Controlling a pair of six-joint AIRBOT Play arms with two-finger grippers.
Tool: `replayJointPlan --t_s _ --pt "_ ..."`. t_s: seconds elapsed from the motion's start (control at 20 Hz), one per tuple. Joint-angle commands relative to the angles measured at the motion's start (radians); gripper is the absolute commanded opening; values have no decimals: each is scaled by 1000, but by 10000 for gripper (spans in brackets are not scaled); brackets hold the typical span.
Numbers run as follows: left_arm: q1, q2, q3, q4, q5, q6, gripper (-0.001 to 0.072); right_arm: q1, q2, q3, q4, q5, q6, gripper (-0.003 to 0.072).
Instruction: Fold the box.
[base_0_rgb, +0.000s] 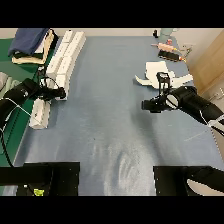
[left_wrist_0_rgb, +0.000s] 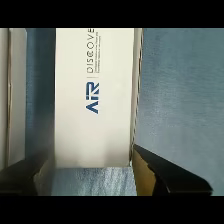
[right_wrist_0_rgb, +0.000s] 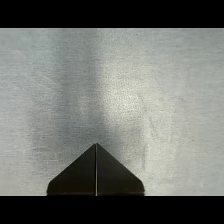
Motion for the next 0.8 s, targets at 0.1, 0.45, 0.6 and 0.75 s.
replayJointPlan --t_s 0.1,0.45,0.6,0.75 --pt "10 64 60 60 -274 -25 700 1 0 0 11 1 -12 2" --pt "6 136 266 284 -772 -298 700 1 0 0 16 9 -38 3" --pt "0 155 319 94 -772 -228 20 1 0 2 51 8 -69 2" --pt "-72 155 323 -55 -709 -127 15 1 0 2 131 8 -102 3"
